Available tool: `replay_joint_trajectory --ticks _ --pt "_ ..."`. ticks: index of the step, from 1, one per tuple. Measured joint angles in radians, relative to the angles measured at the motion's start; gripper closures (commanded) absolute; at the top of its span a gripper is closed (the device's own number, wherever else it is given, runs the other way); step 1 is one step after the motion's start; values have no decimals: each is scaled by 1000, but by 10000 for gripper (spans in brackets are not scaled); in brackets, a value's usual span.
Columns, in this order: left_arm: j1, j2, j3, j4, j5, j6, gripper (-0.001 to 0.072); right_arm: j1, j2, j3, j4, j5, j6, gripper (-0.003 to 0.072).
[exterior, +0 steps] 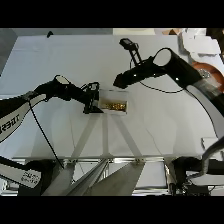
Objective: Fold the box and place the chain.
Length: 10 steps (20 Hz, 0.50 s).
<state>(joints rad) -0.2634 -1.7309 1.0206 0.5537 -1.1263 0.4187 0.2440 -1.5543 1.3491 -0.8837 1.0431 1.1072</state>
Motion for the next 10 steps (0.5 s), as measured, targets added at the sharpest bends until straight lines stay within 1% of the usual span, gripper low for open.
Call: replay_joint_trajectory --ticks 3,6,8,10 --pt "0 0 0 0 0 0 432 14 -50 20 -3 89 1 358" --pt "0 0 0 0 0 0 432 36 -66 27 -1 150 -66 346" --pt "0 0 0 0 0 0 432 60 -66 27 -8 164 -134 346" --pt "0 0 0 0 0 0 432 92 -55 14 -55 135 -212 346"
